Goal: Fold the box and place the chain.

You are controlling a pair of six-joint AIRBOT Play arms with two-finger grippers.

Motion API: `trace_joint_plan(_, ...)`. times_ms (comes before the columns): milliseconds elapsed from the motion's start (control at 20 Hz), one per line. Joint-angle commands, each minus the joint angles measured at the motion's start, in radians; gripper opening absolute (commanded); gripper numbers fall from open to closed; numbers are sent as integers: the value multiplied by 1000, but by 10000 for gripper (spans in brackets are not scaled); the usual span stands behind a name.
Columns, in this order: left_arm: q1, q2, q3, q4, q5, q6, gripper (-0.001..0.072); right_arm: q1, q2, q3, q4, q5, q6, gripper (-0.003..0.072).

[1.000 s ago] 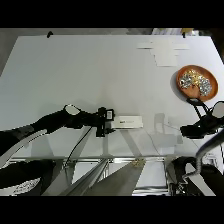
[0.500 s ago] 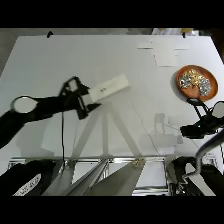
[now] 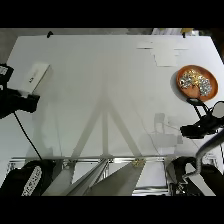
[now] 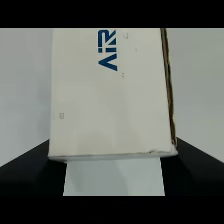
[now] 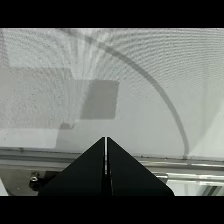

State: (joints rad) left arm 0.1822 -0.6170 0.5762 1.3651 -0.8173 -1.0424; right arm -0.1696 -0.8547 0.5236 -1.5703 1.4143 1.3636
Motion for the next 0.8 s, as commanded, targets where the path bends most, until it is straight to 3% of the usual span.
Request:
trace_joint_plan(0,61,-74,-25,128,-29,-189,36,-1,1,-1,0,0,0,17)
trace_joint_plan(250,61,-209,-82,109,20,-189,39,-1,1,-1,0,0,0,17)
trace_joint_plan(300,61,-225,-88,109,21,-189,71,-1,1,-1,0,0,0,17)
trace_joint_plan(400,61,-254,-92,109,14,-190,269,-1,1,-1,0,0,0,17)
trace_joint_plan(450,61,-262,-92,109,8,-190,317,-1,1,-1,0,0,0,17)
trace_joint_plan(700,61,-284,-92,109,-3,-193,352,-1,1,-1,0,0,0,17)
trace_joint_plan(750,61,-290,-92,109,-3,-194,422,-1,1,-1,0,0,0,17)
